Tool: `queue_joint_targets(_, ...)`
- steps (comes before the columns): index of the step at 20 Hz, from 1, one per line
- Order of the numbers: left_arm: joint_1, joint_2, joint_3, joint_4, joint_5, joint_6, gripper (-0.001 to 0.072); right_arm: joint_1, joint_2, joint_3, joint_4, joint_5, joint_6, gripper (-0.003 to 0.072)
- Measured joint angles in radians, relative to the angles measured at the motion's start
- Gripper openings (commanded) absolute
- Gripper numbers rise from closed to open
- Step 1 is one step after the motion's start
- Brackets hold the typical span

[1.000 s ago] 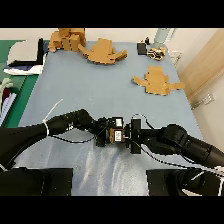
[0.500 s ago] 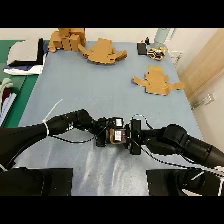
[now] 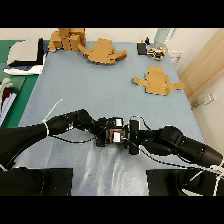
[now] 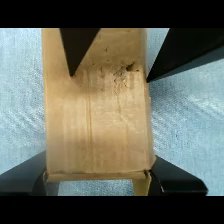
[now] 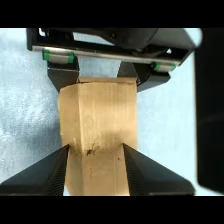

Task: Fold the box.

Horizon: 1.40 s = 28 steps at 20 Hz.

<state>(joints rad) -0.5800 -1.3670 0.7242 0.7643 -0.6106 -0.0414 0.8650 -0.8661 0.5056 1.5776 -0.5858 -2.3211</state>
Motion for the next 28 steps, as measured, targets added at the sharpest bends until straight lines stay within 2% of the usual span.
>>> queue_joint_targets(2,0.0,0.0,0.0,0.0,0.0,0.0,0.0316,0.014,0.01,-0.002,-0.026,0.008,0.002,0.044)
queue_joint_targets(3,0.0,0.0,0.0,0.0,0.0,0.0,0.0316,0.021,0.017,-0.002,-0.043,0.009,0.008,0.0405)
queue_joint_targets(5,0.0,0.0,0.0,-0.001,0.0,0.0,0.0316,0.038,0.031,-0.003,-0.069,0.002,0.022,0.0385)
queue_joint_targets(9,0.0,0.0,0.0,-0.001,0.0,0.0,0.0316,0.058,0.054,-0.003,-0.103,-0.015,0.045,0.037)
queue_joint_targets(13,0.0,0.0,0.0,-0.001,0.001,0.0,0.0316,0.064,0.066,-0.003,-0.117,-0.021,0.052,0.0285)
queue_joint_targets(15,0.0,0.0,0.0,-0.001,0.001,0.0,0.0316,0.066,0.068,-0.003,-0.12,-0.022,0.054,0.0285)
queue_joint_targets(16,0.0,0.0,0.0,-0.001,0.001,0.0,0.0316,0.066,0.068,-0.003,-0.12,-0.023,0.054,0.0315)
queue_joint_targets(17,0.0,0.0,0.0,-0.001,0.001,0.0,0.0316,0.066,0.068,-0.003,-0.12,-0.024,0.055,0.0495)
queue_joint_targets(18,0.0,0.0,0.0,-0.001,0.001,0.0,0.0316,0.066,0.068,-0.003,-0.114,-0.024,0.055,0.0523)
queue_joint_targets(25,0.0,0.0,0.0,-0.001,0.001,0.0,0.0316,0.063,0.028,-0.003,-0.067,-0.025,0.056,0.0504)
queue_joint_targets(26,0.0,0.0,0.0,-0.001,0.001,0.0,0.0316,0.063,0.019,-0.003,-0.069,-0.024,0.058,0.042)
queue_joint_targets(27,0.0,0.0,0.0,-0.001,0.001,0.0,0.0316,0.063,0.013,-0.003,-0.079,-0.024,0.058,0.0388)
queue_joint_targets(28,0.0,0.0,0.0,-0.001,0.001,0.0,0.0316,0.063,0.009,-0.003,-0.087,-0.023,0.06,0.0387)
